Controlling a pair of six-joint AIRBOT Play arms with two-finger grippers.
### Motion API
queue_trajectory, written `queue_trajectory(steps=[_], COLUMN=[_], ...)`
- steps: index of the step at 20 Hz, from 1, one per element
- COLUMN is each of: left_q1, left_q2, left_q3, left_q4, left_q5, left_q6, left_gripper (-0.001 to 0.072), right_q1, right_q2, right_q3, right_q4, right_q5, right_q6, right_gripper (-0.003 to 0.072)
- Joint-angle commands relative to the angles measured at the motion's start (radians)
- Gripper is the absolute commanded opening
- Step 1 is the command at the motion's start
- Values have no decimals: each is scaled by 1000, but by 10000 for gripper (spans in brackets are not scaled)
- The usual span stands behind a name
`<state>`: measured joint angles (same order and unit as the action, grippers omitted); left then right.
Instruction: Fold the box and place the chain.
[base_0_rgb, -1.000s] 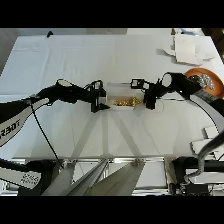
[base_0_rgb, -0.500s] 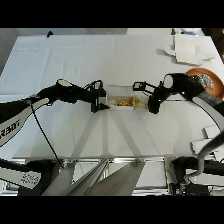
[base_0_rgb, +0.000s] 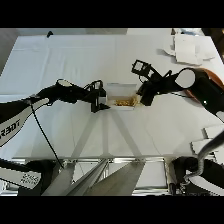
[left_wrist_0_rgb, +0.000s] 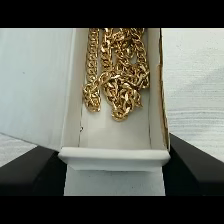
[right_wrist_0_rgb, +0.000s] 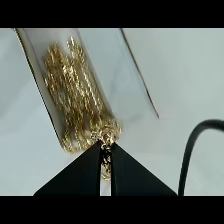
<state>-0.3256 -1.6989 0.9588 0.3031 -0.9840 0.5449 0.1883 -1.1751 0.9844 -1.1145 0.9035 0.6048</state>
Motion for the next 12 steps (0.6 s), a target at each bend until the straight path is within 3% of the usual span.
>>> queue_trajectory(steps=[1, 6, 11, 12], left_q1=[0, 0, 0, 0], left_q2=[0, 0, 0, 0], left_q3=[1, 1, 1, 1], left_q4=[0, 0, 0, 0], left_q5=[0, 0, 0, 0], left_q6=[0, 0, 0, 0], left_gripper=[368, 368, 368, 368], right_q1=[67, 145, 147, 147], right_q2=[28, -21, -115, -115], right_q3=[1, 1, 0, 0], right_q4=[120, 125, 9, -14], right_q5=[-118, -237, -170, -140], right_q6=[2, 2, 122, 136], right_gripper=[14, 15, 15, 58])
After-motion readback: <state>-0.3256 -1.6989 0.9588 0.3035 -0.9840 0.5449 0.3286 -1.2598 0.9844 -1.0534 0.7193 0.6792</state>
